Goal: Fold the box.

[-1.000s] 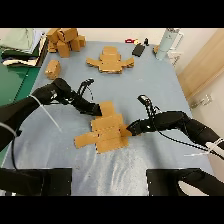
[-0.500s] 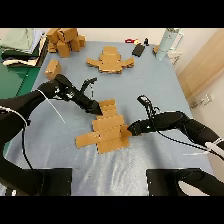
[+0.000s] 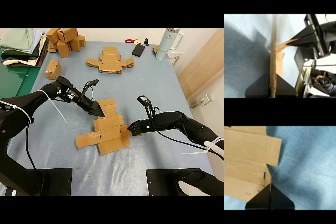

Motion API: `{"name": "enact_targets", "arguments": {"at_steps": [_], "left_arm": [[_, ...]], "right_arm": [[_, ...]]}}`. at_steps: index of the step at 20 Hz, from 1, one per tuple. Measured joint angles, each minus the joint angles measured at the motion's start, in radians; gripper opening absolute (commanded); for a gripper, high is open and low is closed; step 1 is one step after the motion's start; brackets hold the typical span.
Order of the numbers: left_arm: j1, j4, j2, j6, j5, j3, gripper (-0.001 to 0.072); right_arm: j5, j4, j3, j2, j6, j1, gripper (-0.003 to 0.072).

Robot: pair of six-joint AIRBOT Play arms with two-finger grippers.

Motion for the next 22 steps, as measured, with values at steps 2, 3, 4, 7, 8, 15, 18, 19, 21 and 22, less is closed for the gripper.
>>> {"name": "enact_targets", "arguments": {"at_steps": [2, 3, 4, 7, 8, 15, 18, 19, 21, 22], "left_arm": [[0.000, -0.011, -0.002, 0.009, 0.001, 0.000, 0.0013], [0.000, -0.014, -0.003, 0.011, 0.003, 0.000, 0.0014], [0.000, -0.017, -0.003, 0.013, 0.005, 0.000, 0.0014], [0.000, -0.030, -0.004, 0.023, 0.027, 0.002, 0.0010], [0.000, -0.034, -0.003, 0.037, 0.040, 0.004, 0.0008], [-0.090, -0.037, 0.069, 0.236, 0.145, -0.003, 0.0008], [-0.145, -0.037, 0.132, 0.361, 0.214, -0.049, 0.0008], [-0.159, -0.038, 0.155, 0.404, 0.241, -0.073, 0.0008], [-0.182, -0.054, 0.205, 0.500, 0.299, -0.132, 0.0008], [-0.189, -0.069, 0.227, 0.552, 0.329, -0.165, 0.0008]], "right_arm": [[0.001, 0.000, 0.000, 0.000, 0.000, 0.000, 0.0006], [0.001, 0.000, 0.000, 0.000, 0.000, 0.000, 0.0065], [0.001, 0.000, 0.000, 0.000, 0.000, 0.000, 0.0212], [-0.001, -0.006, 0.001, -0.001, 0.004, -0.007, 0.0310], [-0.002, -0.019, 0.005, 0.000, 0.023, -0.016, 0.0310], [-0.131, -0.227, 0.160, 0.001, 0.330, -0.177, 0.0302], [-0.187, -0.264, 0.240, 0.001, 0.428, -0.231, 0.0004], [-0.198, -0.268, 0.258, 0.001, 0.452, -0.239, 0.0005], [-0.211, -0.266, 0.281, 0.001, 0.485, -0.251, 0.0005], [-0.213, -0.259, 0.288, 0.001, 0.497, -0.253, 0.0005]]}}
